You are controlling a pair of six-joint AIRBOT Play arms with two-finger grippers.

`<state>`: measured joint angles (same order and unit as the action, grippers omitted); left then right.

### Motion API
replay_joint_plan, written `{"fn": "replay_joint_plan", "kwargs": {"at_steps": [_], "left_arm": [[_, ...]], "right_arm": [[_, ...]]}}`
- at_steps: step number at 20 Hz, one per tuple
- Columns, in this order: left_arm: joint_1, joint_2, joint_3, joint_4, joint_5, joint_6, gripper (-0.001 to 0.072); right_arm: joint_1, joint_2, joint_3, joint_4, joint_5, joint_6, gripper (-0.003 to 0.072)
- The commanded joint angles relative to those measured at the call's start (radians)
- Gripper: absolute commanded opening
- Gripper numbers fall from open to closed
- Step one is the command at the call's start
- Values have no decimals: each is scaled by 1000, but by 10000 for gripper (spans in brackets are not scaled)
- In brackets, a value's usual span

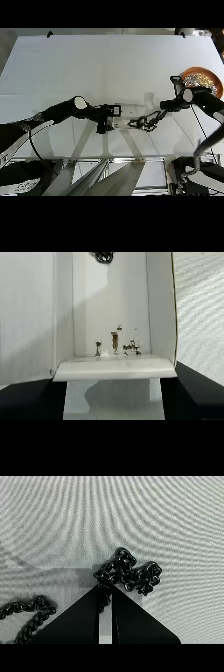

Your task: Fold the box and place the chain.

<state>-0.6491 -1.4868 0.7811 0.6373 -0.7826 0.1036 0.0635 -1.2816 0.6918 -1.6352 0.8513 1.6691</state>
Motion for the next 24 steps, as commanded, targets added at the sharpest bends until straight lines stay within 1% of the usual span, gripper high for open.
{"fn": "replay_joint_plan", "kwargs": {"at_steps": [1,4,6,8,11,15,19,24], "left_arm": [[0,0,0,0,0,0,252],[-1,0,0,0,0,0,252],[0,0,0,0,1,0,252],[-1,0,0,0,-2,0,252],[-1,0,0,0,-5,0,252],[-1,0,0,0,-8,0,252],[-1,0,0,0,-8,0,252],[-1,0,0,0,-7,0,252]], "right_arm": [[0,35,0,-5,1,-24,17],[0,146,0,0,11,-28,15],[0,250,0,41,37,-50,15],[0,370,0,165,69,-144,15],[0,552,0,441,109,-299,15],[0,728,0,740,124,-406,16],[0,813,0,970,181,-503,16],[0,822,0,1175,236,-597,16]]}}
